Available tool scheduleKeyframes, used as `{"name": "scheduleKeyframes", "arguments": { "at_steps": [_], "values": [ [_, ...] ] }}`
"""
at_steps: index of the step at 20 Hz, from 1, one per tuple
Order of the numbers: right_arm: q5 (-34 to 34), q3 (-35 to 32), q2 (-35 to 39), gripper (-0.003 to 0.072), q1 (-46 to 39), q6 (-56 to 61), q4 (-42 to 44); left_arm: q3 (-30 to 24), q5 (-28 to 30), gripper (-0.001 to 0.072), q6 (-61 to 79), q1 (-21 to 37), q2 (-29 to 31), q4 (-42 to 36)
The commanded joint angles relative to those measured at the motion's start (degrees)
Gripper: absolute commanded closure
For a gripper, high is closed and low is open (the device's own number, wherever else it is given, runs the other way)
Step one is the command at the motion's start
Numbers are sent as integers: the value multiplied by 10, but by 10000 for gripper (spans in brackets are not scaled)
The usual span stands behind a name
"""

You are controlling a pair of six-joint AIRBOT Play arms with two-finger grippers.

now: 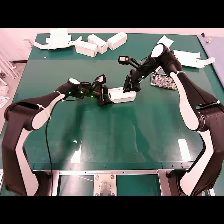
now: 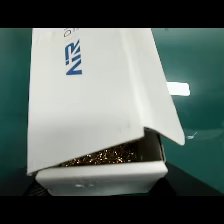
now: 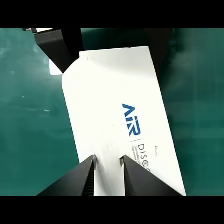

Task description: Fold the box and place the chain.

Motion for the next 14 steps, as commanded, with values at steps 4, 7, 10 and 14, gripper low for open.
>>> {"name": "scheduleKeyframes", "arguments": {
  "at_steps": [4, 7, 10, 14],
  "values": [
    [-19, 9, 2, 465, 0, -5, 1, 0, -1, 243, 1, 0, 0, 1],
    [-21, 10, 11, 461, 0, -5, 1, 0, -1, 243, 1, 0, 0, 1],
    [-22, 9, 11, 460, -1, -5, 1, 0, -1, 243, 1, 0, 0, 1],
    [-22, -3, 11, 471, -1, -5, 1, 0, -1, 243, 1, 0, 0, 1]
  ]
}}
